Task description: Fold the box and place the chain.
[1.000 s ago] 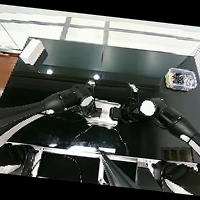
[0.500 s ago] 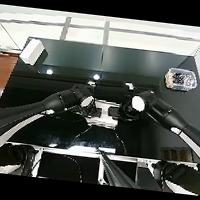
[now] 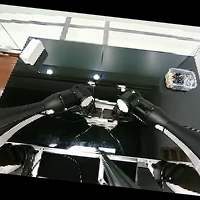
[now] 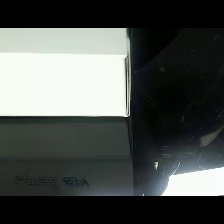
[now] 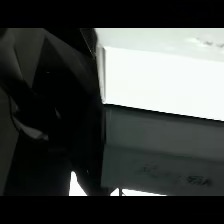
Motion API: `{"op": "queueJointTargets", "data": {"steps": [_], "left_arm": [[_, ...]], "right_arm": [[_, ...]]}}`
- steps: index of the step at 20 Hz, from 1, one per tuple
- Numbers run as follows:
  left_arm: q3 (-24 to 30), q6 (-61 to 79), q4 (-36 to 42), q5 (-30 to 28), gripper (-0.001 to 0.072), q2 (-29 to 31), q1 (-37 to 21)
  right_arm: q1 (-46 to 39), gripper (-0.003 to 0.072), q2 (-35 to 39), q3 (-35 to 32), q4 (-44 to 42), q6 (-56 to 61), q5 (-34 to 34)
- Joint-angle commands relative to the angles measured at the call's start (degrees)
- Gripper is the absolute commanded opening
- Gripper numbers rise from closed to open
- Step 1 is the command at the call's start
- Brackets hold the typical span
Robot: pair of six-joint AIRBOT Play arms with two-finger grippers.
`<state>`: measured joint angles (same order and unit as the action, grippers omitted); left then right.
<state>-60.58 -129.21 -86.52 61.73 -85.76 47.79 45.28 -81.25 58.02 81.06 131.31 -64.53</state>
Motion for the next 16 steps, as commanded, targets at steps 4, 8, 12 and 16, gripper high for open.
{"op": "queueJointTargets", "data": {"steps": [4,8,12,16], "left_arm": [[0.0,0.0,0.0,0.0,0.0026,0.0,0.0],[0.0,0.0,0.0,0.0,0.0026,0.0,0.0],[0.0,0.0,0.0,0.0,0.0027,0.0,0.0],[0.0,0.0,0.0,0.0,0.0026,0.0,0.0]], "right_arm": [[0.5,0.0365,-1.0,0.3,0.7,1.8,-0.7],[0.5,0.0365,-1.0,0.3,1.2,2.9,-0.7],[0.3,0.0365,-1.0,0.3,1.3,3.5,-0.7],[0.4,0.0364,-1.0,0.3,1.3,4.2,-0.7]]}}
